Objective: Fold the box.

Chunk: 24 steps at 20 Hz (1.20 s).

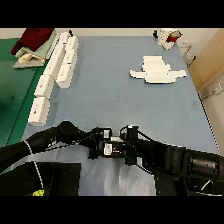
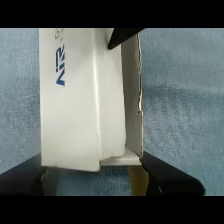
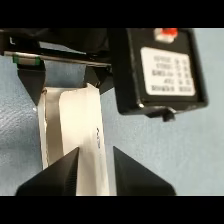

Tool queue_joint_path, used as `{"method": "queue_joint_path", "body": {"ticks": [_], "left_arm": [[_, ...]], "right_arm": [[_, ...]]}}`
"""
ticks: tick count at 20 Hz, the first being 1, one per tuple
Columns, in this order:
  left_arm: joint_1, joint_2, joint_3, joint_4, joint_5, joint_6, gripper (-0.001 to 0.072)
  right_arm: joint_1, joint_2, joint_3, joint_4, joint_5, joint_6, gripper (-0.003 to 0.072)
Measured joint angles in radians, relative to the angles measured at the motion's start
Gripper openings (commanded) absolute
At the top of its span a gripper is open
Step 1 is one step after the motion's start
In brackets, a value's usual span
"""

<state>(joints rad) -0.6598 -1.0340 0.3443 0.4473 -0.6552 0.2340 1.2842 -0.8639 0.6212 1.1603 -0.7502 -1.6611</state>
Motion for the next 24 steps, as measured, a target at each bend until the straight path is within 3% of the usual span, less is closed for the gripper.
{"method": "queue_joint_path", "body": {"ticks": [21, 22, 23, 24], "left_arm": [[0.000, 0.000, 0.000, 0.002, -0.004, 0.003, 0.0522], [0.000, 0.000, 0.000, 0.002, -0.004, 0.003, 0.0522], [0.000, 0.000, 0.000, 0.002, -0.003, 0.003, 0.0522], [0.000, 0.000, 0.000, 0.002, -0.003, 0.003, 0.0522]], "right_arm": [[-0.001, -0.022, -0.003, 0.167, 0.006, -0.033, 0.0253], [-0.001, -0.022, -0.003, 0.169, 0.006, -0.034, 0.0302], [-0.001, -0.022, -0.003, 0.171, 0.006, -0.034, 0.0411], [-0.001, -0.022, -0.003, 0.172, 0.006, -0.034, 0.0412]]}}
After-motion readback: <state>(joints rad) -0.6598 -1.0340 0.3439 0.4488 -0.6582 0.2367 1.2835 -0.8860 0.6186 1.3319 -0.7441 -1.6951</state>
